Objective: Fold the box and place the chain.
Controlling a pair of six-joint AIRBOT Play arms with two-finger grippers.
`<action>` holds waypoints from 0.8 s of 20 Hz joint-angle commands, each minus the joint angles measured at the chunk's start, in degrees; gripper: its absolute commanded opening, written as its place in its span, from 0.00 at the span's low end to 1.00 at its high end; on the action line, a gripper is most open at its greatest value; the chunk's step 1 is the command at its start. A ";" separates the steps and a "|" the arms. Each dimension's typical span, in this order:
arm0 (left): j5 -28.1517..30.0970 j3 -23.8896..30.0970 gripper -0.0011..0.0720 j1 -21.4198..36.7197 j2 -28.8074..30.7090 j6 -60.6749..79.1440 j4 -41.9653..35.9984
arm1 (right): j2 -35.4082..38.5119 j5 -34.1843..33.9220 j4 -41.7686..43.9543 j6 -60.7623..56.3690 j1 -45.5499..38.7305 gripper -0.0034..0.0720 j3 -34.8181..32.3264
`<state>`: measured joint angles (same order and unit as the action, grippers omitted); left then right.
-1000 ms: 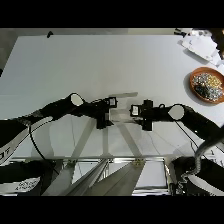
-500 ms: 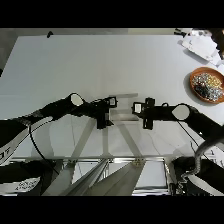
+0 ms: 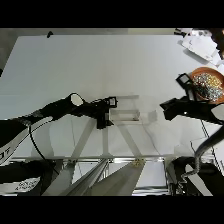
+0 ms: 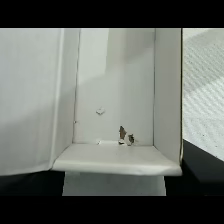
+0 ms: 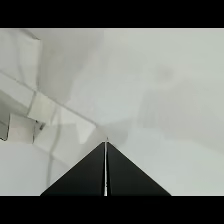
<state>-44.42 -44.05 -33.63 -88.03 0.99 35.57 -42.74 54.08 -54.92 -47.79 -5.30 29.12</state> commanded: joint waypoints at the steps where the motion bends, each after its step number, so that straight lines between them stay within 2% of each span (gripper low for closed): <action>1: 0.02 0.04 0.47 -0.04 0.02 0.02 0.04 | -0.74 6.93 -2.47 -13.68 -7.08 0.06 -0.02; 5: 0.00 0.04 0.47 -0.04 0.02 0.02 0.04 | -11.39 7.87 -1.44 -13.66 -5.35 0.06 -0.02; 10: 0.02 0.04 0.47 -0.04 0.02 0.02 0.04 | -24.68 4.98 -0.57 -12.70 1.68 0.06 -0.02; 12: 0.00 0.04 0.47 -0.04 0.02 0.02 0.04 | -26.99 4.83 1.95 -10.03 3.56 0.06 -0.02; 16: 0.02 0.04 0.47 -0.04 0.02 0.02 0.04 | -27.04 4.31 3.15 -8.70 5.31 0.06 -0.02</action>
